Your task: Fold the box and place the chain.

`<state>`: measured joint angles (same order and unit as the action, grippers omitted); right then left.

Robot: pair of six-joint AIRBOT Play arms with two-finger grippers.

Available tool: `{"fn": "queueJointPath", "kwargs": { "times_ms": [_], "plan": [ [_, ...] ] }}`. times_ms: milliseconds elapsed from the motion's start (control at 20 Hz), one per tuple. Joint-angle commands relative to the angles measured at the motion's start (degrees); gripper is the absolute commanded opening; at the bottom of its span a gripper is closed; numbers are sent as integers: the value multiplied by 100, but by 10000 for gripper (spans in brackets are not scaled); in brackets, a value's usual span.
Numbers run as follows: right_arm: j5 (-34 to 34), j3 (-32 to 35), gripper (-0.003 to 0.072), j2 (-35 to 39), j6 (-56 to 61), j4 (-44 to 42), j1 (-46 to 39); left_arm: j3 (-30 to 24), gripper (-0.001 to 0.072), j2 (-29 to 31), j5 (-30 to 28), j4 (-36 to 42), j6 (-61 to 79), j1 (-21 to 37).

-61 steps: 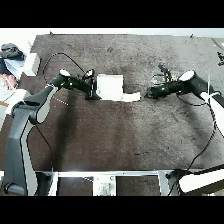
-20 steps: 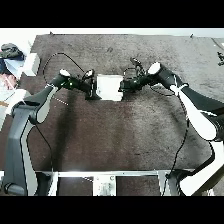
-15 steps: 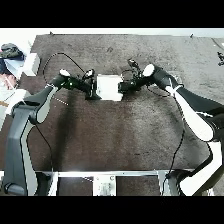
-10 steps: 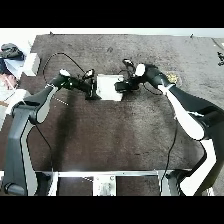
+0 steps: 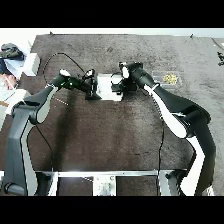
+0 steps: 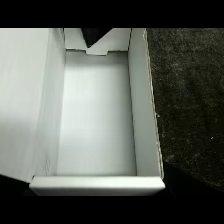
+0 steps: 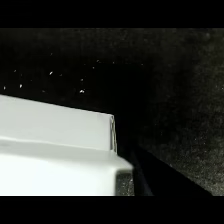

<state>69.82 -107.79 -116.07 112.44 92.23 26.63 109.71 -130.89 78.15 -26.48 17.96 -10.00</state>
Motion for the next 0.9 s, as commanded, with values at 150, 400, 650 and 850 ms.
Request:
{"fn": "queueJointPath", "kwargs": {
  "times_ms": [150,400,650,850],
  "plan": [
    [-96,-39,341,-68,723,210,22,0,405,-2,-4,-4,2,4],
    [-125,-39,219,-122,931,236,46,0,405,-2,-4,-4,2,4],
    [-249,-39,86,-127,1086,332,81,0,405,-2,-2,-4,2,4],
    [-273,-39,34,-129,1093,448,94,0,405,-2,-2,-4,2,4]
  ]
}}
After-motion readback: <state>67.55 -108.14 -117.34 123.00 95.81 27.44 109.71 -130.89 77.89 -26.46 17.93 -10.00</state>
